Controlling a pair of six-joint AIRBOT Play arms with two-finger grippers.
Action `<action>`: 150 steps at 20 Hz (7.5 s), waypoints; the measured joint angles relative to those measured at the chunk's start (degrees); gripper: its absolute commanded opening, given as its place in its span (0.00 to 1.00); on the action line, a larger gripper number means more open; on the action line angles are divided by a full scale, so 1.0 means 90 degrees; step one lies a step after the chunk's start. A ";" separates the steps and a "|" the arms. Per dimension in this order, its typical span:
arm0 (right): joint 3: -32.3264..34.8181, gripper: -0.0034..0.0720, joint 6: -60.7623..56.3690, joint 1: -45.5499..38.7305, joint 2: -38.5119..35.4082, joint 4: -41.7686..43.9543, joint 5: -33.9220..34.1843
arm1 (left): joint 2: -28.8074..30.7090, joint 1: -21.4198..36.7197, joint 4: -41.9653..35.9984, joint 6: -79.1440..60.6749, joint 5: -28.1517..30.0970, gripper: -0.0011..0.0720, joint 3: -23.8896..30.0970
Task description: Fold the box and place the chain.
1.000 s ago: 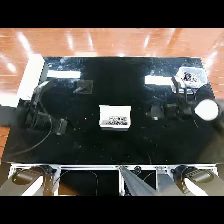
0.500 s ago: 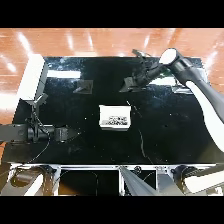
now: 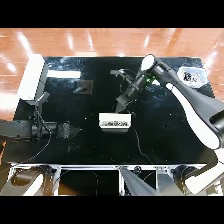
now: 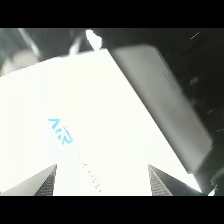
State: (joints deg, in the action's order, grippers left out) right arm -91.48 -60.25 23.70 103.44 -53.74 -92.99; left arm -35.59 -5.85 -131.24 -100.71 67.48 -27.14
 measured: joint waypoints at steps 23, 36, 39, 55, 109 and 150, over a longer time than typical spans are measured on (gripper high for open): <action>0.0007 0.98 0.2319 0.0243 -0.0556 -0.0979 0.0056 | -0.0597 0.0005 -0.0032 0.0019 -0.0398 0.88 0.0000; 0.0053 0.98 0.2805 0.0784 -0.0432 -0.1520 0.0100 | -0.0607 0.0005 -0.0027 0.0000 -0.0789 0.88 0.0000; 0.0053 0.98 0.2742 0.0942 -0.0461 -0.1566 0.0061 | -0.0607 0.0005 -0.0027 -0.0029 -0.0857 0.88 0.0000; 0.0223 0.98 0.2225 0.1316 -0.0911 -0.1644 0.0000 | -0.0607 0.0005 -0.0024 -0.0097 -0.0903 0.87 0.0000; 0.0682 0.40 0.1841 0.1542 -0.0923 -0.2412 0.0928 | -0.0607 0.0005 -0.0029 -0.0097 -0.0911 0.87 0.0000; -0.0447 0.87 0.1552 0.1001 -0.0274 -0.1438 -0.0022 | -0.0607 0.0005 -0.0170 -0.0095 -0.0896 0.87 0.0000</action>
State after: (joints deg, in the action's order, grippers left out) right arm -95.50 -46.28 32.71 100.97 -66.67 -93.19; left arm -41.06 -5.80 -132.77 -101.56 59.42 -27.14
